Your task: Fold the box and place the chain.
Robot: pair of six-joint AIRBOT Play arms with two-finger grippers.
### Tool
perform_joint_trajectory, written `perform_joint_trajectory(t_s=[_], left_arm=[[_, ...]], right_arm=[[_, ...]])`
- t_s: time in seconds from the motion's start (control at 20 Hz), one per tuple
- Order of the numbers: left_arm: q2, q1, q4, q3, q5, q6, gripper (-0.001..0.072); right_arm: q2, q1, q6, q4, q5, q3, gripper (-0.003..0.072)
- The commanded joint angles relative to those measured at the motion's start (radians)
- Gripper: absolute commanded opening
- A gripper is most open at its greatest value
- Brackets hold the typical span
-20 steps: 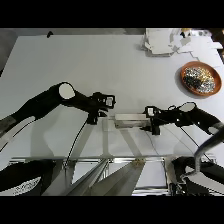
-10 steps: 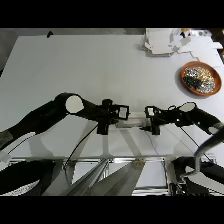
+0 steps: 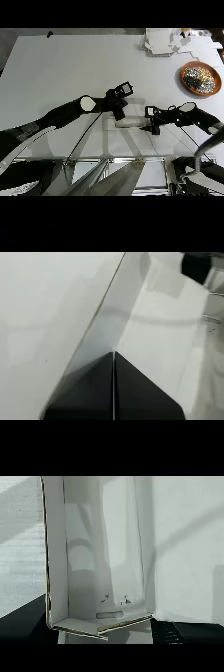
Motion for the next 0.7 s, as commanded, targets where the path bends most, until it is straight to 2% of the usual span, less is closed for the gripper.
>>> perform_joint_trajectory(t_s=[0.0,0.2,0.35,0.5,0.65], left_arm=[[-0.052,0.022,-0.028,0.001,0.042,-0.016,0.0005],[-0.025,0.059,-0.019,0.001,-0.049,-0.015,0.0008],[0.083,0.097,0.04,0.001,-0.185,-0.022,0.0004],[0.211,0.135,0.274,0.001,-0.351,-0.166,0.0004],[0.266,0.167,0.473,-0.005,-0.542,-0.261,0.0004]], right_arm=[[0.0,0.0,0.0,0.0,0.0,0.001,0.0457],[0.0,0.0,0.0,0.0,0.0,0.001,0.0457],[0.0,0.0,0.0,0.0,0.0,0.001,0.0457],[0.0,0.0,0.0,0.0,0.0,0.001,0.0457],[0.0,0.0,0.0,0.0,0.0,0.001,0.0457]])
